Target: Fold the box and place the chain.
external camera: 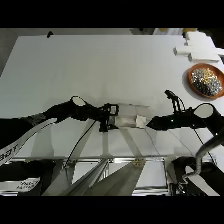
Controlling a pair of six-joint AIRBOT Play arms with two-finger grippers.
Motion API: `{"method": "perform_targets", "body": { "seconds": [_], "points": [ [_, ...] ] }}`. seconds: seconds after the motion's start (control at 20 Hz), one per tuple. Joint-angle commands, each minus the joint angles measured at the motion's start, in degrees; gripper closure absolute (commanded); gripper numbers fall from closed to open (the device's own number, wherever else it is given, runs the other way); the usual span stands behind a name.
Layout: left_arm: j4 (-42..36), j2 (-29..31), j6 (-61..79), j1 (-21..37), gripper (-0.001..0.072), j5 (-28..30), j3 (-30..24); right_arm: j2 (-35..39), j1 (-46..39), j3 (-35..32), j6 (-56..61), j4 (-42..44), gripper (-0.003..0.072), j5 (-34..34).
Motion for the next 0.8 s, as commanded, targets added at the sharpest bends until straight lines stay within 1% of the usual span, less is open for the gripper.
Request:
{"method": "perform_targets", "body": {
  "seconds": [0.0,0.25,0.35,0.4,0.45,0.6,0.75],
  "points": [
    [0.0,0.0,0.0,0.0,0.0501,0.0,0.0,0.3,0.1,0.1,0.0,0.9,0.0487,0.7],
    [0.0,0.0,0.0,0.0,0.0501,0.0,0.0,1.8,0.1,2.0,0.5,1.9,0.0488,-1.1],
    [0.0,0.0,0.0,0.0,0.0501,0.0,0.0,1.5,0.2,2.2,2.9,0.1,0.0487,-2.8],
    [0.0,0.0,0.0,0.0,0.0501,0.0,0.0,1.2,0.9,2.2,4.7,-2.1,0.0451,-3.5],
    [0.0,0.0,0.0,0.0,0.0501,0.0,0.0,1.2,2.1,2.2,7.5,-4.5,0.0388,-4.4],
    [0.0,0.0,0.0,0.0,0.0501,0.0,0.0,1.2,5.7,2.2,10.3,-5.7,0.0388,-7.1],
    [0.0,0.0,0.0,0.0,0.0501,0.0,0.0,1.2,7.4,2.3,13.6,-7.6,0.0388,-8.3]
  ]
}}
